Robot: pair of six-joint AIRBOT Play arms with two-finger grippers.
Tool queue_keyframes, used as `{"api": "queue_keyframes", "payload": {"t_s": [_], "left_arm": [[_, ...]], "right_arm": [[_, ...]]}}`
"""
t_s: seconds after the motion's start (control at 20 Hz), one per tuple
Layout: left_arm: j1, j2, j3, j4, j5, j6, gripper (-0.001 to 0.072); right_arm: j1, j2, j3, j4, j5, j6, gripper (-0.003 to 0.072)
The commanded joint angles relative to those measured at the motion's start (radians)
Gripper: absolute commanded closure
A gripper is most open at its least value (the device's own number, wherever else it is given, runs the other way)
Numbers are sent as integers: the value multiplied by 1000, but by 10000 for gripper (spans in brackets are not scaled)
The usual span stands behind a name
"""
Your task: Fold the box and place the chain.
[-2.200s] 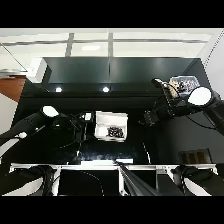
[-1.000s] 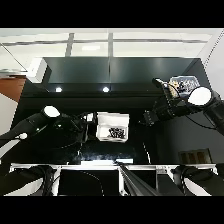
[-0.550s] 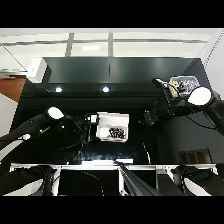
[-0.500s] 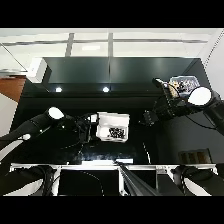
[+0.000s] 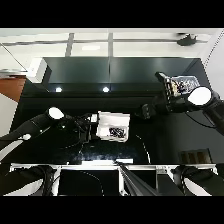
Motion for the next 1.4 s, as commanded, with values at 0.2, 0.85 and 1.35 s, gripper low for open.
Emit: {"api": "queue_keyframes", "payload": {"t_s": [0.2, 0.85, 1.35], "left_arm": [[0, 0, 1, 1, 2, -1, 292], [0, 0, 1, 1, 2, -1, 293], [0, -1, 1, 1, 2, -1, 293]], "right_arm": [[117, -99, 1, 141, -174, -135, -25], [209, -53, -36, 6, 35, -444, -21], [293, -34, -32, 9, 14, -576, -26]]}}
